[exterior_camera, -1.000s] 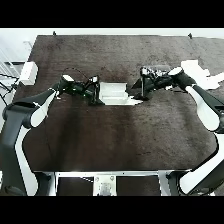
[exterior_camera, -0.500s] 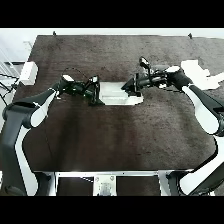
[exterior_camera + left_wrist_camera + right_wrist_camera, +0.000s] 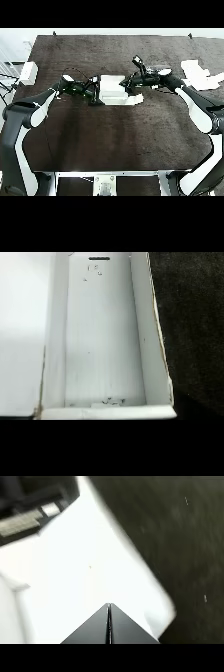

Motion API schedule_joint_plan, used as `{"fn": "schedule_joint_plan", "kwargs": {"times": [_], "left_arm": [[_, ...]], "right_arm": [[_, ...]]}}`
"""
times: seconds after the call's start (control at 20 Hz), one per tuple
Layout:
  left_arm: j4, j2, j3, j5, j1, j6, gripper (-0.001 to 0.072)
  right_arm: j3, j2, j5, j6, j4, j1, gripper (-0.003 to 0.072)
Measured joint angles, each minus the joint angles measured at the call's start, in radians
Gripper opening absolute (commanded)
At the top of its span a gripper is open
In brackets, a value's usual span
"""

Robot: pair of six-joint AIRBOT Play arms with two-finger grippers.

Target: Fold the box and place the chain.

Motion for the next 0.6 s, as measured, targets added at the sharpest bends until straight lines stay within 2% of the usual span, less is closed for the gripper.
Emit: {"fn": "schedule_joint_plan", "kwargs": {"times": [0.4,0.6], "left_arm": [[-0.001,0.000,0.000,0.000,0.000,0.000,0.0474],[0.000,0.000,0.000,0.000,0.000,0.001,0.0474]], "right_arm": [[0.019,-0.038,-0.037,0.060,-0.081,0.000,0.0015],[0.043,0.004,-0.035,0.053,-0.090,0.000,0.0016]]}}
